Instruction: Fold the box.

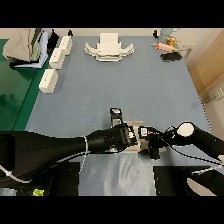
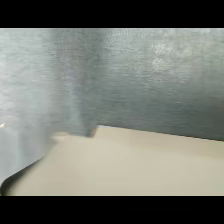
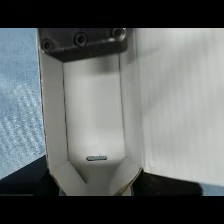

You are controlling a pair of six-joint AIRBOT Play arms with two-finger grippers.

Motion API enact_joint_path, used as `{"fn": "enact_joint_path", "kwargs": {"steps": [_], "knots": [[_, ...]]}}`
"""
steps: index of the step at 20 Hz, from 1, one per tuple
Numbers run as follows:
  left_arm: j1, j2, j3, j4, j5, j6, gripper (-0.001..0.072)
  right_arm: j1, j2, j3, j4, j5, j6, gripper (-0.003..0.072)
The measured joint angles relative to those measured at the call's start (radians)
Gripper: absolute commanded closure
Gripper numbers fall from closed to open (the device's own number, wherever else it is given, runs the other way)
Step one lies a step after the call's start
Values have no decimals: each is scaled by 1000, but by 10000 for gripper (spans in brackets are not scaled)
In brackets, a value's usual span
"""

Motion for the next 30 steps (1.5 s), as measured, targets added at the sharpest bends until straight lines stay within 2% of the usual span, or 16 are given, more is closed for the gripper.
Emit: {"fn": "enact_joint_path", "kwargs": {"steps": [10,14,18,19,20,21,24,26,28,30], "knots": [[1,11,41,14,-82,10,218,0,0,0,0,0,0,138],[17,55,60,6,-100,36,218,0,0,0,0,0,0,137],[48,142,67,-8,-150,80,234,0,0,0,0,0,0,137],[58,172,68,-21,-171,100,374,0,0,0,0,0,0,137],[69,203,68,-32,-199,121,581,0,0,0,0,0,0,137],[81,237,68,-46,-233,148,693,0,0,0,0,0,0,137],[121,335,68,-82,-336,291,691,0,0,0,0,0,0,137],[137,384,68,-88,-365,422,692,0,0,0,0,0,0,137],[147,413,68,-64,-359,550,692,0,0,0,0,0,0,137],[153,426,68,-21,-298,657,692,0,0,0,0,0,0,137]]}}
